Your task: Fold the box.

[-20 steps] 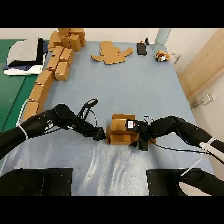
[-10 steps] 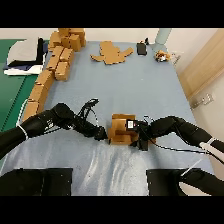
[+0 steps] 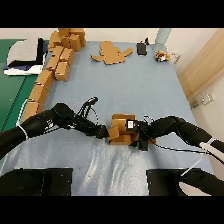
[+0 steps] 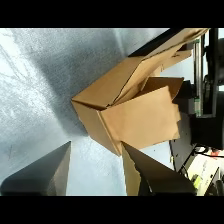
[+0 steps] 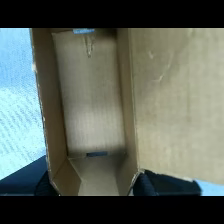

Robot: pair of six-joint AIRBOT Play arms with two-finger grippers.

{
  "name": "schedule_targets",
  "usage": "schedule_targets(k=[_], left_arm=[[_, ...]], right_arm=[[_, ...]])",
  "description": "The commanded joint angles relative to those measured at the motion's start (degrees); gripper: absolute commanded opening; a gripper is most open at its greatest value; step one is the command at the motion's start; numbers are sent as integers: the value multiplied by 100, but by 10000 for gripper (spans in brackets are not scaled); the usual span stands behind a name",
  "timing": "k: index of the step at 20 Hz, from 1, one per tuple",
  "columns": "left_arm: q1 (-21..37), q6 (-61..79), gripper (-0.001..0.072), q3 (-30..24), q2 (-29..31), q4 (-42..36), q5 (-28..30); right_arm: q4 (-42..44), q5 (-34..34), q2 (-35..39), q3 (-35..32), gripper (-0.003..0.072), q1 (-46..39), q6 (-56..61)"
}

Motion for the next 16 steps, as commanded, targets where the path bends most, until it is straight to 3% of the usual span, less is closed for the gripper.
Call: schedule_targets(k=[1, 2, 3, 10, 16], left_arm=[[-2, 74, 498, 4, -4, -146, 50], [-2, 74, 621, 4, -4, -149, 46], [-2, 76, 684, 4, -4, -173, 44], [-317, 85, 683, 2, -94, -234, 505], [-413, -17, 682, 2, -92, -208, 555]], right_arm=[[0, 0, 4, -2, 476, 0, 2], [0, 0, 4, -2, 476, 0, 2], [0, 0, 4, -2, 476, 0, 2], [0, 0, 4, -2, 477, 0, 2], [0, 0, 4, -2, 476, 0, 2]])
